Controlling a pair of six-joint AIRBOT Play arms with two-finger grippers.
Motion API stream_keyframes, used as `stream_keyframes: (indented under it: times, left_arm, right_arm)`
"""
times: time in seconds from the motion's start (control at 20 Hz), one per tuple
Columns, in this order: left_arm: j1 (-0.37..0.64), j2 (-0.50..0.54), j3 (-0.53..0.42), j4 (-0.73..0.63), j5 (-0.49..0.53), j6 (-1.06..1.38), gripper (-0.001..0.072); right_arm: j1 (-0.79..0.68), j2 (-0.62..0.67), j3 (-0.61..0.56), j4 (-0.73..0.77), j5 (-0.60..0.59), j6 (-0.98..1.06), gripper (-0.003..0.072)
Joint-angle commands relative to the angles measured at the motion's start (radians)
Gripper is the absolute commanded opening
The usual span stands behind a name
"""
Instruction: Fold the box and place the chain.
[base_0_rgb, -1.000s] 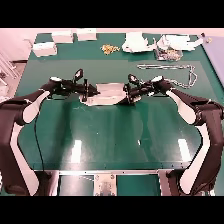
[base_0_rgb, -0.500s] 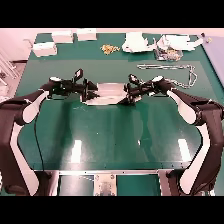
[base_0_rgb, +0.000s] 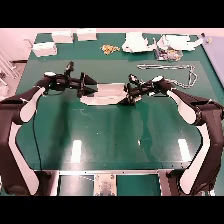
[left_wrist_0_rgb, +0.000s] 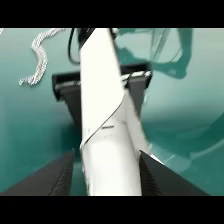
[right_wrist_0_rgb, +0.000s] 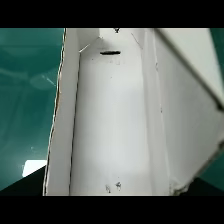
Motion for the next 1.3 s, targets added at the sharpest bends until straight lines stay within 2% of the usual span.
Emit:
stream_keyframes:
  times: [0.0,0.05,0.1,0.15,0.35,0.5,0.7,0.85,1.0,1.25]
  left_arm:
    - [0.043,0.001,0.057,-0.01,-0.187,-0.046,0.018]
    - [0.054,0.001,0.069,-0.011,-0.243,-0.041,0.0019]
    - [0.06,0.001,0.08,-0.028,-0.279,-0.055,0.0019]
    - [0.063,0.01,0.081,-0.045,-0.272,-0.109,0.0018]
    - [0.062,0.123,0.064,-0.005,-0.198,-0.251,0.0014]
    - [0.062,0.267,-0.047,0.056,-0.056,-0.28,0.0014]
    - [0.006,0.468,-0.334,0.057,0.256,-0.165,0.0014]
    - [-0.069,0.515,-0.488,0.058,0.377,-0.079,0.0014]
    - [-0.124,0.5,-0.566,0.058,0.442,-0.037,0.0015]
    - [-0.174,0.429,-0.533,-0.004,0.689,-0.011,0.0015]
  right_arm:
    - [0.001,-0.001,0.0,0.0,0.001,0.0,0.0582]
    - [0.001,-0.001,0.0,0.0,0.001,0.0,0.0582]
    - [0.001,-0.001,0.0,0.0,0.001,0.0,0.0581]
    - [0.001,-0.001,0.0,0.0,0.001,0.0,0.0582]
    - [0.001,-0.001,0.0,0.0,0.001,0.0,0.0582]
    - [0.001,-0.001,0.0,0.0,0.001,0.0,0.0581]
    - [0.001,-0.001,0.0,0.0,0.001,0.0,0.0582]
    - [0.001,-0.001,0.0,0.0,0.001,0.0,0.0582]
    - [0.001,-0.001,0.0,0.0,0.001,0.0,0.0582]
    - [0.001,-0.001,0.0,0.0,0.001,0.0,0.0582]
